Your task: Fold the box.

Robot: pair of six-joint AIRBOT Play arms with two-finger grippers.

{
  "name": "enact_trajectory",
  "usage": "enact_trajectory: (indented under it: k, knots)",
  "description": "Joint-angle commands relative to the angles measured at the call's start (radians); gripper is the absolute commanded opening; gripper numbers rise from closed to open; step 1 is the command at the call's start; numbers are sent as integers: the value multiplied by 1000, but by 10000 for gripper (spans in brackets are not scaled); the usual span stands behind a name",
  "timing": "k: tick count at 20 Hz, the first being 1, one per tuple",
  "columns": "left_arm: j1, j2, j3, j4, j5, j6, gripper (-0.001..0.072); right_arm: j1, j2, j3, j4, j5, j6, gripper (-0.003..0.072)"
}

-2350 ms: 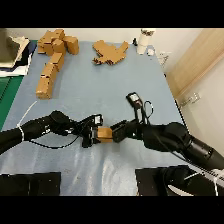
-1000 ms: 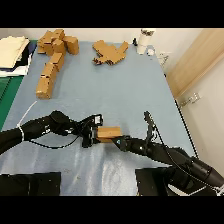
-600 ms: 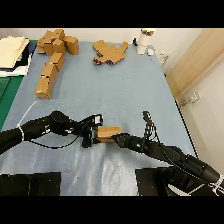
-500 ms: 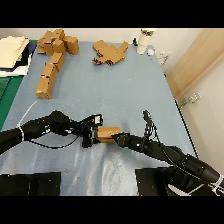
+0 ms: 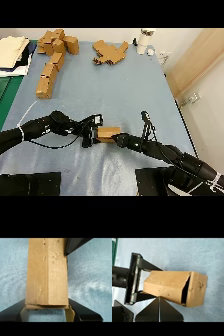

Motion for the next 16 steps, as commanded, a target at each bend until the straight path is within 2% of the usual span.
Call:
enact_trajectory:
  k: [1, 16]
  knots:
    - [1, -1, 1, 0, 0, 0, 552, 1, -10, 1, -3, -3, 0, 0]
    - [1, -1, 1, 0, 0, 0, 552, 1, -34, 1, -3, -3, 0, 0]
